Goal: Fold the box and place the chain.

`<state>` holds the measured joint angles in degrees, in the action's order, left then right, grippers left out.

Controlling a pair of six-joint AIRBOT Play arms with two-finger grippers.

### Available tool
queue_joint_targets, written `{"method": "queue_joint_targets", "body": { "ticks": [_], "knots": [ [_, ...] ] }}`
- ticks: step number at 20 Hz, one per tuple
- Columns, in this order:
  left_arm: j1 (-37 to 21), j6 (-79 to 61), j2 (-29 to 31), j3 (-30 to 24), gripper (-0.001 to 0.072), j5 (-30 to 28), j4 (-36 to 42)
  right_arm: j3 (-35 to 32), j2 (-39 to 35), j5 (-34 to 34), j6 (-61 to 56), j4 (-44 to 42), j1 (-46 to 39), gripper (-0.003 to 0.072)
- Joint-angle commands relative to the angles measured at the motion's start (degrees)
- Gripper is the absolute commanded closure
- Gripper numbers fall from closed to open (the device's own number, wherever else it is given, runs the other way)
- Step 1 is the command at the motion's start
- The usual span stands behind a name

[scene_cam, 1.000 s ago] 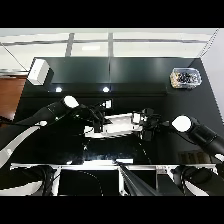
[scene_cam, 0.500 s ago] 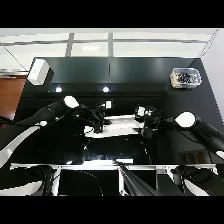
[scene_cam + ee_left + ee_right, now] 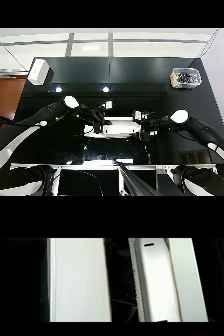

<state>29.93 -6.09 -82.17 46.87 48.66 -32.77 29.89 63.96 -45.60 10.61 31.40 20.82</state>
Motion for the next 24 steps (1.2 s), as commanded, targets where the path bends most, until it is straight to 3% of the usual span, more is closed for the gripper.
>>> {"method": "queue_joint_targets", "body": {
  "ticks": [1, 8, 24],
  "knots": [
    [-0.02, 0.07, -0.02, 0.02, 0.0684, -0.22, 0.02, -0.04, 2.36, -0.87, 3.61, -1.53, 0.00, 0.0007],
    [-0.02, 0.07, -0.02, 0.02, 0.0684, -0.22, 0.00, -1.84, 3.15, -0.55, 3.58, 2.36, 0.00, 0.0007],
    [-0.02, 0.09, -0.02, 0.02, 0.0684, -0.48, 0.02, -2.56, 4.70, 2.73, 4.87, 1.64, 0.02, 0.0007]
  ]
}}
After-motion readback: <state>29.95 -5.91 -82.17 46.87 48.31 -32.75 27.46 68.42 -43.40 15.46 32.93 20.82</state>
